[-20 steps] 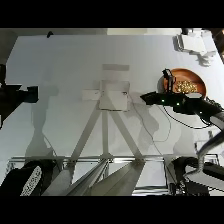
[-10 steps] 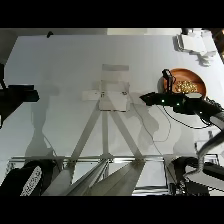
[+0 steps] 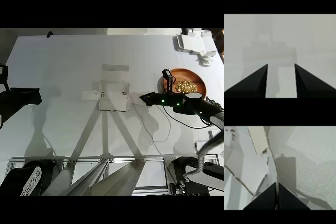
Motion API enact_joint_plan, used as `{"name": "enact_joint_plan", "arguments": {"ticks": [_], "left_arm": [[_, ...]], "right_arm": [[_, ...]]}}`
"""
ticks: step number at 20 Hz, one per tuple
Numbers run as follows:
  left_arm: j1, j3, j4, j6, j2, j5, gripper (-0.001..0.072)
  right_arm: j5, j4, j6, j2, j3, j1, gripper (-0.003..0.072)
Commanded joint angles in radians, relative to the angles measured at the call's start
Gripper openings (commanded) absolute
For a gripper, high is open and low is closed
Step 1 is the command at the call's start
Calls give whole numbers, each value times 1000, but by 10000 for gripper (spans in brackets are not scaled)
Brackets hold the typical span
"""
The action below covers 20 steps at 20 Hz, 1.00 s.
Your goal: Fold the box and place the chain.
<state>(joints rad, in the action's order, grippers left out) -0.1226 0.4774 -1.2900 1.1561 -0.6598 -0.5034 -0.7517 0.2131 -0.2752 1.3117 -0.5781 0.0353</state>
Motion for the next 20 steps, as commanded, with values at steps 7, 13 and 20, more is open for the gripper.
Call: {"name": "enact_joint_plan", "arguments": {"ticks": [7,13,20], "left_arm": [[158,372,3,-4,-254,-375,405],[235,602,40,-10,-526,-422,513],[249,920,394,-290,-853,-563,601]], "right_arm": [[0,0,0,0,1,1,9],[0,0,0,0,1,1,9],[0,0,0,0,1,1,9]]}}
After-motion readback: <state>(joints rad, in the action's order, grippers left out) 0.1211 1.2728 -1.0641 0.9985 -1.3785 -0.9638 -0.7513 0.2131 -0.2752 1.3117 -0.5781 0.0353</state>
